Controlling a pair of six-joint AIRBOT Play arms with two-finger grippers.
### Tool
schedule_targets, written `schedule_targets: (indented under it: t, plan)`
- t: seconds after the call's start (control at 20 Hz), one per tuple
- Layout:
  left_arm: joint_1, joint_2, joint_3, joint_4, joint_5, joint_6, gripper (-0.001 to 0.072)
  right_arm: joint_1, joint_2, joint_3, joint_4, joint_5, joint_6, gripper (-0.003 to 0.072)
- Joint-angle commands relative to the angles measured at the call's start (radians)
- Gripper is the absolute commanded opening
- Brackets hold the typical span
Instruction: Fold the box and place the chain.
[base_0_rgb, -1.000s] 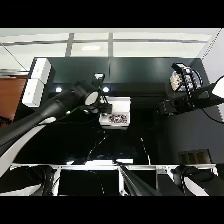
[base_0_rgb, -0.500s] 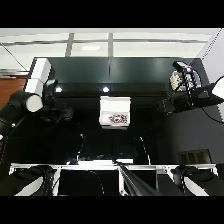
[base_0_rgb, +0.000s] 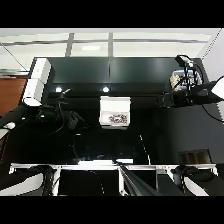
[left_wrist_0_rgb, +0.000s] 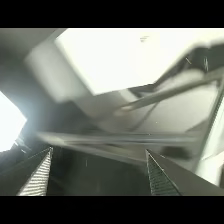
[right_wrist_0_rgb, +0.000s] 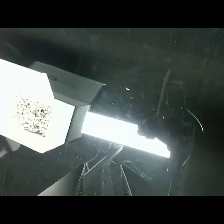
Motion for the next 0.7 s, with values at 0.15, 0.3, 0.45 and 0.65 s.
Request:
schedule_targets:
  t: [0.15,0.3,0.45,0.65]
  plan:
    - [-0.182,-0.039,0.042,-0.045,0.252,0.676,0.0715,0.000,0.000,0.000,0.000,-0.007,0.028,0.0274]
    - [-0.161,-0.095,0.097,-0.049,0.217,0.667,0.0711,0.000,0.000,0.000,0.000,-0.008,0.029,0.0274]
    - [-0.166,-0.127,0.138,-0.071,0.175,0.671,0.0710,0.000,0.000,0.000,0.000,-0.004,0.030,0.0274]
    - [-0.195,-0.132,0.145,-0.042,0.176,0.671,0.0710,0.000,0.000,0.000,-0.002,0.005,0.029,0.0274]
